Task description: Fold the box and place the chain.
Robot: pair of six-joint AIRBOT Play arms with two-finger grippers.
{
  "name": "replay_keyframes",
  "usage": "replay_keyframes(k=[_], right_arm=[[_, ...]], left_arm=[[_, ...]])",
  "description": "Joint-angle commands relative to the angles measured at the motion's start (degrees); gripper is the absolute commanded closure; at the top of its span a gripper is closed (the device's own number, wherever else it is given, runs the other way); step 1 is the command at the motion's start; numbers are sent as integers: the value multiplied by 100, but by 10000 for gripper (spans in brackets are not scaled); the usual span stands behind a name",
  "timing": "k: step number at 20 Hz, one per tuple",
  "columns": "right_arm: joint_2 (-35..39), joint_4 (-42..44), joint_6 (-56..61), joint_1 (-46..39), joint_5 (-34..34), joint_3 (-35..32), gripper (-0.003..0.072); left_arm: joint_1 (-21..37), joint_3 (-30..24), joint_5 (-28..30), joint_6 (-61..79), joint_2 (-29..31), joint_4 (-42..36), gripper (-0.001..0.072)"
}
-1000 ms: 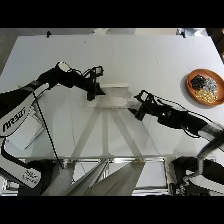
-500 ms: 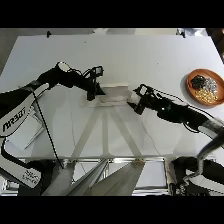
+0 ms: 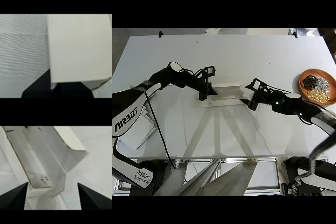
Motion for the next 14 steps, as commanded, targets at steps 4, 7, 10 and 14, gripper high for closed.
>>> replay_keyframes(k=[4, 7, 10, 14], right_arm=[[-442, -1182, 675, -26, 326, 540, -2], [-734, -1648, 946, -26, 658, 929, -2], [-999, -2118, 1401, -26, 774, 1300, -2], [-1331, -2214, 1473, -26, 1432, 1635, -2]], left_arm=[[-4, 7, 0, 2, -2, 0, 698], [-4, 7, 0, 0, 0, 0, 698], [-4, 7, 0, 0, 0, 0, 698], [-4, 7, 0, 0, -2, 0, 698]])
